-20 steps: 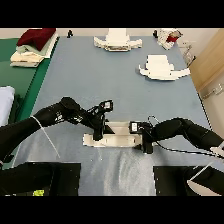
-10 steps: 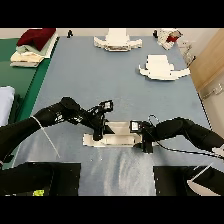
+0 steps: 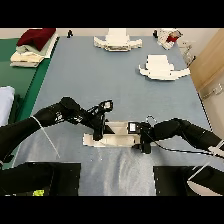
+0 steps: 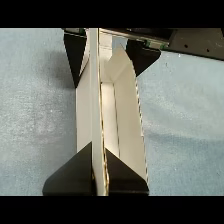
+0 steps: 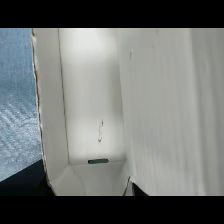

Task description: Fold the box.

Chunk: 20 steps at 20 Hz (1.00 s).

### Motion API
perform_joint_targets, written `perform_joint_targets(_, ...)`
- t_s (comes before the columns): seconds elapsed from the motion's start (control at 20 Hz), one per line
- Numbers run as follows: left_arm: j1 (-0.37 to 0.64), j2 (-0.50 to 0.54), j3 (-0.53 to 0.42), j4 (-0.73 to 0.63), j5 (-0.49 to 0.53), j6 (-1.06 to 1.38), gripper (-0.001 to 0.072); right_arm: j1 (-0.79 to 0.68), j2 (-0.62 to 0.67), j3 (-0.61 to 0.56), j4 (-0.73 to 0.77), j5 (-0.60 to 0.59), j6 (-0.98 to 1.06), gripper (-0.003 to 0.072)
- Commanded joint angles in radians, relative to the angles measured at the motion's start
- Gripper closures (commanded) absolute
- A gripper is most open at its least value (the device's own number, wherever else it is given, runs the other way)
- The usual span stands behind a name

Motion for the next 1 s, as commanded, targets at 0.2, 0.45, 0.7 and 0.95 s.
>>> perform_joint_targets(0.2,0.000,0.000,0.000,0.001,0.000,0.000,0.0695,-0.003,0.033,0.000,-0.008,-0.002,0.005,-0.0007)
perform_joint_targets(0.45,0.000,0.000,0.000,0.000,0.000,0.000,0.0695,-0.003,0.031,-0.009,-0.008,0.007,0.005,-0.0004)
perform_joint_targets(0.7,0.000,0.000,0.000,0.000,0.000,0.000,0.0695,-0.002,0.030,-0.023,-0.008,0.019,0.000,0.0140)
perform_joint_targets(0.95,0.000,0.000,0.000,0.000,0.000,0.000,0.0695,-0.002,0.020,-0.023,-0.007,0.033,0.000,0.0175)
